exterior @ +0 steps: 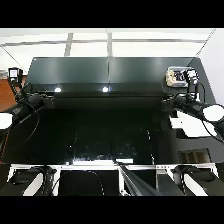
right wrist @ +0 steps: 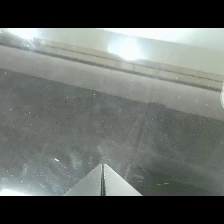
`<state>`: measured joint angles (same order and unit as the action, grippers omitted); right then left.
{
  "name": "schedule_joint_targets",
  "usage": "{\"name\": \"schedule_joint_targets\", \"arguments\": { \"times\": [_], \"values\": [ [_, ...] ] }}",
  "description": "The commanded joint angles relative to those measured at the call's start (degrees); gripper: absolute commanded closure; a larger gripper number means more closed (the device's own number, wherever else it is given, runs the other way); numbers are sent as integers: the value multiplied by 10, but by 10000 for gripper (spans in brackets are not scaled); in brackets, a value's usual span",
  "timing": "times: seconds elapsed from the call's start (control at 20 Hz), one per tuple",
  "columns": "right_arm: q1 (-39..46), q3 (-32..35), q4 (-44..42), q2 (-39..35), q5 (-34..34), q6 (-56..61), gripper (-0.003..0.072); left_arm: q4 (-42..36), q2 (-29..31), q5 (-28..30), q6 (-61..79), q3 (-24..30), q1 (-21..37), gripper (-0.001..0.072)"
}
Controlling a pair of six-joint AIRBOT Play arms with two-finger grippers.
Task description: Fold the box and place the chain.
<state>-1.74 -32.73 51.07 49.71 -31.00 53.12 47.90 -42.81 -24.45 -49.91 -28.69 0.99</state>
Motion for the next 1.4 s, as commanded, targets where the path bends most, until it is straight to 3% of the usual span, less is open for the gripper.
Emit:
{"name": "schedule_joint_targets", "arguments": {
  "times": [0.0,0.6,0.7,0.9,0.95,1.0,1.05,1.15,1.25,1.35],
  "values": [
    [-1,0,0,0,0,0,669,0,0,0,0,0,0,682],
    [-1,0,-9,0,0,2,669,-10,0,0,0,0,0,682],
    [-1,0,-45,0,7,1,669,-51,0,0,0,0,0,681],
    [-1,0,-151,3,37,2,639,-56,-7,21,0,0,0,681],
    [0,0,-146,4,55,2,313,-56,-14,18,0,0,-1,646],
    [2,0,-130,4,70,2,-24,-55,-21,14,0,0,-2,358],
    [13,-3,-109,5,68,5,-23,-54,-28,12,-3,0,-4,3],
    [83,-29,21,17,43,89,-23,-53,-32,-14,-2,0,-4,-3],
    [208,-96,182,60,-20,174,-22,-53,-32,-26,-2,0,-4,-3],
    [342,-174,254,127,-71,176,-23,-53,-32,-32,-2,1,-4,-3]
  ]
}}
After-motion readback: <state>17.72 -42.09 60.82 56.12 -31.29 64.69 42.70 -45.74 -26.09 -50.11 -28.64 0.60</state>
